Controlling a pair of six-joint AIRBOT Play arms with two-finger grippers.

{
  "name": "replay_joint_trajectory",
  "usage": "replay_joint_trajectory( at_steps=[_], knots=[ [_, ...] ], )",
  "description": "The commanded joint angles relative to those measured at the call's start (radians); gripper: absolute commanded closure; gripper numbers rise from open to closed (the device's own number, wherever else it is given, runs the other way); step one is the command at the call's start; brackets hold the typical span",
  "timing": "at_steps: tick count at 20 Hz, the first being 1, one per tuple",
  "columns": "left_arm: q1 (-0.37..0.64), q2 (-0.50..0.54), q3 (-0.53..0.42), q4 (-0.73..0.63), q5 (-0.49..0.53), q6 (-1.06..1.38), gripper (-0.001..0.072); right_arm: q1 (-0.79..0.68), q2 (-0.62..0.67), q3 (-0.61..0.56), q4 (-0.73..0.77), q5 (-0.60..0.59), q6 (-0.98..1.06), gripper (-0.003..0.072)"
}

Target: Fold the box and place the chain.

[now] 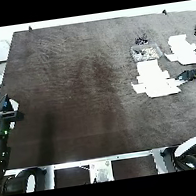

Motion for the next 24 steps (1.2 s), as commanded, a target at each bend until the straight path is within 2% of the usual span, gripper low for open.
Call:
replay_joint_trajectory(
  at_steps=[1, 4, 6, 9, 12, 16, 20, 22, 24],
  knots=[
    [0.0, 0.0, 0.0, 0.0, 0.0, 0.0, 0.0687, 0.001, -0.014, 0.002, 0.04, 0.041, 0.018, 0.0309],
    [0.0, 0.0, 0.0, 0.0, 0.0, 0.0, 0.0687, -0.003, -0.014, 0.0, 0.048, 0.098, 0.028, 0.0568],
    [0.0, 0.0, 0.0, 0.0, 0.0, 0.0, 0.0687, -0.004, -0.014, -0.015, 0.103, 0.158, 0.038, 0.0666],
    [0.0, 0.0, 0.0, 0.0, 0.0, 0.0, 0.0688, -0.001, -0.005, -0.097, 0.248, 0.185, 0.061, 0.0669],
    [0.0, 0.0, 0.0, 0.0, 0.0, 0.0, 0.0687, 0.034, 0.064, -0.284, 0.359, 0.143, 0.022, 0.0671],
    [0.0, 0.0, 0.0, 0.0, 0.0, 0.0, 0.0688, 0.17, 0.237, -0.618, 0.415, -0.046, -0.046, 0.0672],
    [0.0, 0.0, 0.0, 0.0, 0.0, 0.0, 0.0687, 0.39, 0.439, -0.914, 0.661, -0.293, -0.127, 0.0672],
    [0.0, 0.0, 0.0, 0.0, 0.0, 0.0, 0.0687, 0.509, 0.52, -0.969, 0.763, -0.391, -0.114, 0.0672],
    [0.0, 0.0, 0.0, 0.0, 0.0, 0.0, 0.0687, 0.626, 0.545, -0.964, 0.769, -0.492, -0.05, 0.0673]
  ],
)
